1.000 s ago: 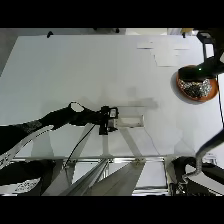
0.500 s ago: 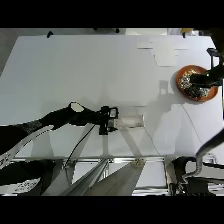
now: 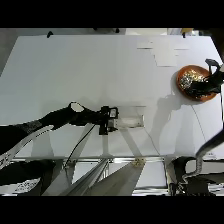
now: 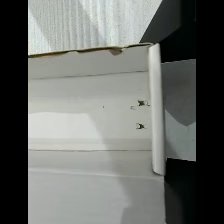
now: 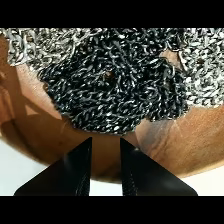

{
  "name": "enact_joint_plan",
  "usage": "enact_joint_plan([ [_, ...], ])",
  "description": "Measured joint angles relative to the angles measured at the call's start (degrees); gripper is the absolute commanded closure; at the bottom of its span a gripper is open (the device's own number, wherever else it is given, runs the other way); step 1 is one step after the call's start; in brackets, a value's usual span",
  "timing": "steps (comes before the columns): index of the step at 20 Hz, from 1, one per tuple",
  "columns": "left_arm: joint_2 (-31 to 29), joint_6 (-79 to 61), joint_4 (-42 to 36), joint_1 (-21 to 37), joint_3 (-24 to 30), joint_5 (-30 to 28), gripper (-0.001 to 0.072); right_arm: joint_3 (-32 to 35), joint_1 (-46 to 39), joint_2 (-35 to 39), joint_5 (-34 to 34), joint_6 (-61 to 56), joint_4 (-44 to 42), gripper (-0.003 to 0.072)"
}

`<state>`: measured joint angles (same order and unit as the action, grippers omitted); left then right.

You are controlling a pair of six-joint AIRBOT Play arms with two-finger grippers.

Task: Fold the box and place the chain.

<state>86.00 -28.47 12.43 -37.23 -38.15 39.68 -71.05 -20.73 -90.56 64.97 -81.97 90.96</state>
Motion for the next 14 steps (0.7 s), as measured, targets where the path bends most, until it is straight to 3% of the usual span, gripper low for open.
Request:
enact_joint_plan([
  [8, 0.0, 0.0, 0.0, 0.0, 0.0, -0.02, 0.0502, 0.0, -0.2, -1.75, -1.99, 0.0, -1.27, 0.0513],
  [9, 0.0, 0.0, 0.0, -0.02, 0.0, -0.02, 0.0502, 0.0, -0.17, -1.88, -2.29, 0.02, -1.66, 0.0559],
  [10, 0.0, 0.0, 0.0, 0.0, 0.0, 0.0, 0.0502, 0.0, -0.2, -1.95, -2.54, 0.02, -2.01, 0.066],
  [14, 0.0, 0.0, 0.0, 0.0, 0.0, 0.0, 0.0502, 0.0, -0.2, -2.1, -2.91, 0.02, -2.69, 0.0669],
])
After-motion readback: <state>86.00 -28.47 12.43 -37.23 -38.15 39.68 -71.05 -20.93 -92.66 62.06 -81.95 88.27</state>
